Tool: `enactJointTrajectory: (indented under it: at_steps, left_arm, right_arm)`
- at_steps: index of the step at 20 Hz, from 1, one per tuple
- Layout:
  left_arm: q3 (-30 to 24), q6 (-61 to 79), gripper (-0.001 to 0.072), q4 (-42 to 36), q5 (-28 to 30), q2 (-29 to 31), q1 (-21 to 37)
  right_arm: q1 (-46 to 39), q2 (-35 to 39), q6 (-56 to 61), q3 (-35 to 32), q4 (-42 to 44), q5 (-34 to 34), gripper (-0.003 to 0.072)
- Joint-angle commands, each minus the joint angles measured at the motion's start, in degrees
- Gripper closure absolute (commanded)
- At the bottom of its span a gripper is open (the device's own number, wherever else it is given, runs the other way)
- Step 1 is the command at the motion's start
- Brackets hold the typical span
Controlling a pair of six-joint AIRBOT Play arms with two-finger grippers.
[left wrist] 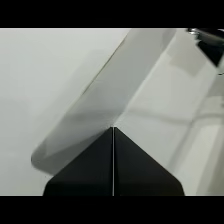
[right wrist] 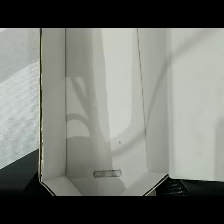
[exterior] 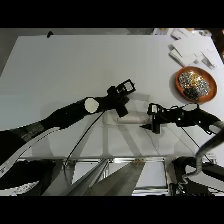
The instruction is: Fold the box and place the chain.
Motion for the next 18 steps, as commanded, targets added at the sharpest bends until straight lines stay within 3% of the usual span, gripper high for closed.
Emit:
enactJointTrajectory:
  at_steps: [1,7,12,15,18]
  left_arm:
    - [0.04,-0.20,0.0702,-3.98,-2.23,-3.23,0.98]
    - [0.04,-0.20,0.0701,-3.96,-8.68,-4.15,1.33]
    - [0.04,-0.13,0.0699,2.36,-9.31,5.16,3.28]
    - [0.04,-0.22,0.0701,13.57,-17.27,11.54,5.70]
    - [0.04,-0.15,0.0701,19.74,-29.73,12.79,7.85]
  right_arm:
    - [0.00,0.04,-0.04,0.02,-0.04,0.11,0.0347]
    - [0.00,0.04,-0.02,0.02,-0.04,0.11,0.0347]
    - [0.00,0.04,-0.02,0.02,-0.07,0.11,0.0347]
    - [0.00,0.04,-0.02,0.02,-0.04,0.11,0.0347]
    - [0.00,0.04,-0.02,0.02,-0.04,0.11,0.0347]
